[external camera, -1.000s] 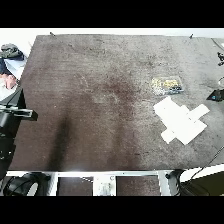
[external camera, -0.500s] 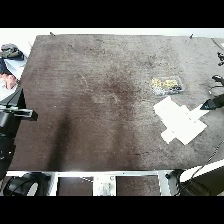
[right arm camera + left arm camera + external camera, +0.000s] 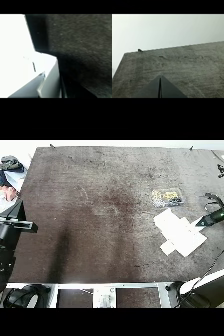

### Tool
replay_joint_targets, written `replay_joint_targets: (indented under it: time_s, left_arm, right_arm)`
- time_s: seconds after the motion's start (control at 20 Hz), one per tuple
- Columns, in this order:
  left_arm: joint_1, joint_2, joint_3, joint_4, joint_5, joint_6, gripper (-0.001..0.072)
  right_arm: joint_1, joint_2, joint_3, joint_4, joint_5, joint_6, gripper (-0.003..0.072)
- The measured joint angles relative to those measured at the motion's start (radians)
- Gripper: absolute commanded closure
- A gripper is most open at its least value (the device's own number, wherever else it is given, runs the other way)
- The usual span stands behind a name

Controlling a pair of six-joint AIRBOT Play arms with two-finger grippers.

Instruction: Fold the box and place the chain.

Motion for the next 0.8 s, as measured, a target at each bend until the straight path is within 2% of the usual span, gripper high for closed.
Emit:
replay_joint_targets:
  time_s: [0.05, 0.15, 0.3, 0.5, 0.6, 0.8]
  left_arm:
    - [0.0, 0.0, 0.0, 0.0, 0.0, 0.0, 0.0697]
    - [0.0, 0.0, 0.0, 0.0, 0.0, 0.0, 0.0698]
    - [0.0, 0.0, 0.0, 0.0, 0.0, 0.0, 0.0697]
    - [0.0, 0.0, 0.0, 0.0, 0.0, 0.0, 0.0697]
    - [0.0, 0.0, 0.0, 0.0, 0.0, 0.0, 0.0698]
    - [0.0, 0.0, 0.0, 0.0, 0.0, 0.0, 0.0697]
  right_arm:
    - [0.0, -0.002, 0.0, 0.002, 0.012, -0.002, 0.0581]
    - [0.0, -0.003, 0.0, 0.006, 0.046, -0.01, 0.0698]
    - [-0.001, -0.005, -0.001, 0.038, 0.106, -0.045, 0.07]
    - [0.001, 0.009, -0.049, 0.201, 0.144, -0.014, 0.0702]
    - [0.013, 0.039, -0.132, 0.325, 0.149, 0.008, 0.0702]
    - [0.076, 0.151, -0.403, 0.55, 0.128, 0.024, 0.0702]
